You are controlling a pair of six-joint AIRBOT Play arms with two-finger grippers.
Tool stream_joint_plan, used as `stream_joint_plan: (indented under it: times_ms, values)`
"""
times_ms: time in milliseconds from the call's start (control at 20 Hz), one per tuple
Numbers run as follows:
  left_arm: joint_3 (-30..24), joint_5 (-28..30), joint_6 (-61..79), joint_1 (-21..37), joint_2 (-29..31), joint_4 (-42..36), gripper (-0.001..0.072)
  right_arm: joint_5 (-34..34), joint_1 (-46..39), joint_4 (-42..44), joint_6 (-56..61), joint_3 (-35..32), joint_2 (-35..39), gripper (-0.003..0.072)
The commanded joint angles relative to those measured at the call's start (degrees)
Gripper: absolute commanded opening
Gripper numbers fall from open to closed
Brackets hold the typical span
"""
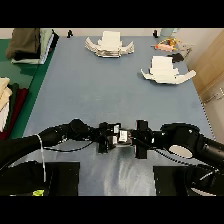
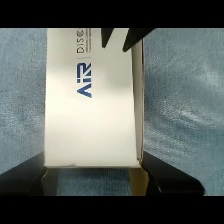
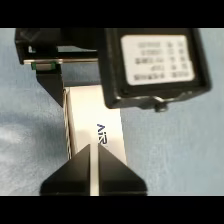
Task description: Fold the box.
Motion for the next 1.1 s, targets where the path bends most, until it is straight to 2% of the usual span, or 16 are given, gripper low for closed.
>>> stream_joint_plan:
  times_ms: [0, 100, 250, 300, 350, 400, 450, 650, 750, 900, 1050]
  values:
    - [0.0, 0.0, 0.0, 0.0, 0.0, 0.0, 0.0427, -0.6, 0.0, 2.5, 7.6, 0.2, 0.2, -0.0001]
    - [0.0, 0.0, 0.0, 0.0, 0.0, 0.0, 0.0427, -1.2, -0.2, 7.3, 7.7, 0.1, 0.2, -0.0001]
    - [0.0, 0.0, 0.0, 0.0, 0.0, 0.0, 0.0427, -1.3, -2.2, 7.9, 9.1, 0.0, 0.2, 0.0]
    - [0.0, 0.0, 0.0, 0.0, 0.0, 0.0, 0.0427, -1.1, -2.5, 7.9, 9.2, 0.0, 0.2, 0.007]
    - [0.0, 0.0, 0.0, 0.0, 0.0, 0.0, 0.0427, -0.9, -2.8, 7.4, 9.2, 0.0, 0.2, 0.0264]
    - [0.0, 0.0, 0.0, 0.0, 0.0, 0.0, 0.0427, -0.9, -2.8, 6.7, 9.2, 0.0, 0.2, 0.04]
    - [0.0, 0.0, 0.0, 0.0, 0.0, 0.0, 0.0427, -0.9, -2.8, 5.7, 9.2, 0.0, 0.2, 0.0475]
    - [0.0, 0.0, 0.0, 0.0, 0.0, 0.0, 0.0427, -0.5, -2.8, 5.1, 10.8, -0.1, 0.2, 0.0482]
    - [0.0, 0.0, 0.0, 0.0, 0.0, 0.0, 0.0427, -0.8, -2.9, 5.7, 12.9, -1.4, 0.2, 0.0434]
    - [0.0, 0.0, 0.0, 0.0, 0.0, 0.0, 0.0427, -3.6, -6.6, 14.7, 12.3, -5.5, 1.4, 0.04]
    - [0.0, 0.0, 0.0, 0.0, 0.0, 0.0, 0.0427, -10.3, -9.8, 25.2, 8.6, -9.5, 6.3, 0.0395]
